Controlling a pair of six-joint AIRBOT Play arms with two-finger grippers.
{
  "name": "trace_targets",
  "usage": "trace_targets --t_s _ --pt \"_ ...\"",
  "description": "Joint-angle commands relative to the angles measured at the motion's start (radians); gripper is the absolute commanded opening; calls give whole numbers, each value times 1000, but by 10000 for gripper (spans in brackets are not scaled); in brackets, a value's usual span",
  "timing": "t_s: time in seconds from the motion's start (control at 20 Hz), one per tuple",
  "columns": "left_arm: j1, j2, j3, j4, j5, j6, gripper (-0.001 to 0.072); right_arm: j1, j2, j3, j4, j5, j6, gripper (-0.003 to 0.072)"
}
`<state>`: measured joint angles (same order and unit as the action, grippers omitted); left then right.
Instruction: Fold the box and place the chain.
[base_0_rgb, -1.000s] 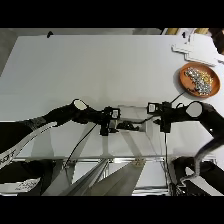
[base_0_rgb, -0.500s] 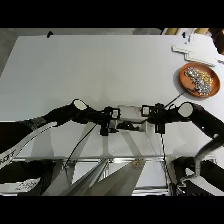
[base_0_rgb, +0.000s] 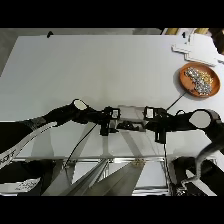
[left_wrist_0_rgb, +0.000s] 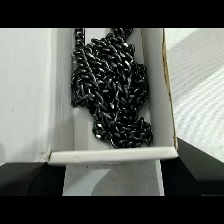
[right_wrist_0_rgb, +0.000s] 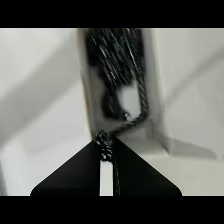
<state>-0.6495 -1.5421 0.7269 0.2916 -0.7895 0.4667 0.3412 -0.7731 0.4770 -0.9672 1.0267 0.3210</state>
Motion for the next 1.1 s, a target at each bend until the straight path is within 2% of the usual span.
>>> trace_targets --t_s 0.0,0.2,0.35,0.4,0.45,0.5,0.65,0.75,0.9,1.05 --pt "0 0 1 0 0 0 169 114 33 -1 174 -113 56 21" --pt "0 0 1 0 0 0 169 222 -3 -1 212 -356 89 21" --pt "0 0 1 0 0 0 169 253 -61 -1 212 -420 127 25" --pt "0 0 1 0 0 0 169 253 -83 -1 210 -418 127 99" --pt "0 0 1 0 0 0 169 253 -95 -1 197 -418 127 226" --pt "0 0 1 0 0 0 169 248 -93 -1 168 -417 127 265" --pt "0 0 1 0 0 0 169 198 -38 -1 66 -377 119 266" --pt "0 0 1 0 0 0 169 137 45 -1 1 -318 58 200" --pt "0 0 1 0 0 0 169 -6 166 -1 -5 -205 -187 200" --pt "0 0 1 0 0 0 169 -174 172 -2 -7 -121 -225 200"
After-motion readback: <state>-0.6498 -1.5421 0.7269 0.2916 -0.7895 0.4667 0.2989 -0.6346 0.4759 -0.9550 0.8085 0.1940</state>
